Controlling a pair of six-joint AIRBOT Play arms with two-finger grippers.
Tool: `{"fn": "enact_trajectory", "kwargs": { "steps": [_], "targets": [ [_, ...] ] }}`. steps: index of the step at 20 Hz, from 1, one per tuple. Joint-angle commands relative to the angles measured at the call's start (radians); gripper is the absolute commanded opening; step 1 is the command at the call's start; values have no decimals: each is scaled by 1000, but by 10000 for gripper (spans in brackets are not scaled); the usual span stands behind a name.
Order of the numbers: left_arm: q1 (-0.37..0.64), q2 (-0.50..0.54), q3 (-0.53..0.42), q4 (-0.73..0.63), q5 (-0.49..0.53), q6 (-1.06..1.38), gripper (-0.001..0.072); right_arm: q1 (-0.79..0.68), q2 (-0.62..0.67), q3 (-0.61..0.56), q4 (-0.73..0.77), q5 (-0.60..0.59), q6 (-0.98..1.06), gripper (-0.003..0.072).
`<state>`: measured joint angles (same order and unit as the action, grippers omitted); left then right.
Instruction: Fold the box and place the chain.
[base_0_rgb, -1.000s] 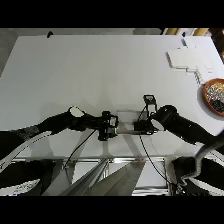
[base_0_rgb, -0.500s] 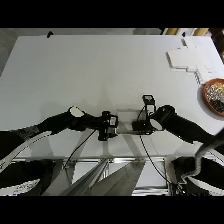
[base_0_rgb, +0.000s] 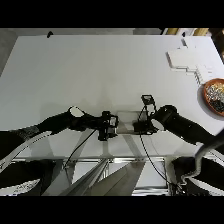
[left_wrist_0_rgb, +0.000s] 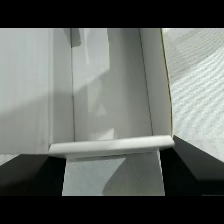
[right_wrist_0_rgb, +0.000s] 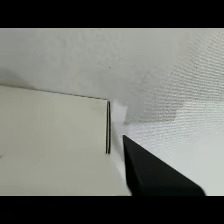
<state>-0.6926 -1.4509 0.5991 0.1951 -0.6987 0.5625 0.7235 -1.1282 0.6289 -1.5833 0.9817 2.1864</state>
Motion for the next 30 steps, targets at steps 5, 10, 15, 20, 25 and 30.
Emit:
{"fn": "enact_trajectory", "kwargs": {
  "steps": [5, 10, 15, 20, 25, 30],
  "targets": [
    [0, 0, 0, 0, 0, -2, 372, 0, 350, 1, -89, 91, -258, 363],
    [1, 0, 0, 0, -1, -2, 372, -102, 629, 11, -256, 150, -293, 361],
    [0, 0, 0, 0, 0, -2, 372, -623, 536, 199, -316, 91, -593, 319],
    [0, 0, 0, 0, 0, -2, 372, -950, 275, 224, -262, -48, -569, 318],
    [0, 0, 0, 0, 0, -2, 372, -1155, 45, 227, -266, -85, -599, 321],
    [0, 0, 0, 0, 0, -2, 372, -1355, -58, 226, -260, -192, -599, 321]
  ]
}}
